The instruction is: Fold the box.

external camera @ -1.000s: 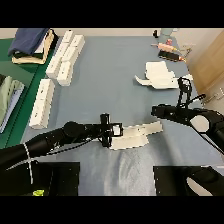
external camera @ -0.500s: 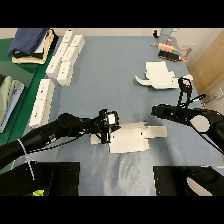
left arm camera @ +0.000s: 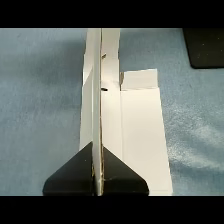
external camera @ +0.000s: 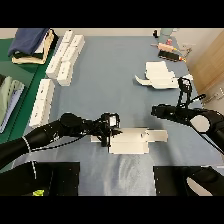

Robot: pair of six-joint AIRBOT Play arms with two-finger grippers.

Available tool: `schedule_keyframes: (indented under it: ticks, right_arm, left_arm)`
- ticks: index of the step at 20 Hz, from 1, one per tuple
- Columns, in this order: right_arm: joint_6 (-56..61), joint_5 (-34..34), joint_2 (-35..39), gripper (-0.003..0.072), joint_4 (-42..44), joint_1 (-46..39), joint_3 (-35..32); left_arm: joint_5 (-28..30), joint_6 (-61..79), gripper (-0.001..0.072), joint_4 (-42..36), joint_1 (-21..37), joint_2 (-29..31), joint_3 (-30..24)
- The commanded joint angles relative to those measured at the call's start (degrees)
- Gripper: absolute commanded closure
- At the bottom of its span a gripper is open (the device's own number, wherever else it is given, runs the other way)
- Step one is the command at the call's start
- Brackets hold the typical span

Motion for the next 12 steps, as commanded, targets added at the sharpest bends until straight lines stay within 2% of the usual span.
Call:
schedule_keyframes:
  ticks: [1,7,12]
  right_arm:
    - [0.02,0.02,0.04,0.0684,0.02,0.04,0.04]
    - [0.00,0.04,0.04,0.0684,-0.02,0.04,0.02]
    - [0.00,0.02,0.02,0.0684,0.00,0.04,0.02]
  left_arm:
    - [-0.26,-0.11,0.0694,1.49,0.74,-0.13,1.11]
    - [-3.93,-2.64,0.0695,1.53,6.05,-0.17,4.28]
    - [-7.39,-2.71,0.0695,2.23,6.32,-3.54,4.57]
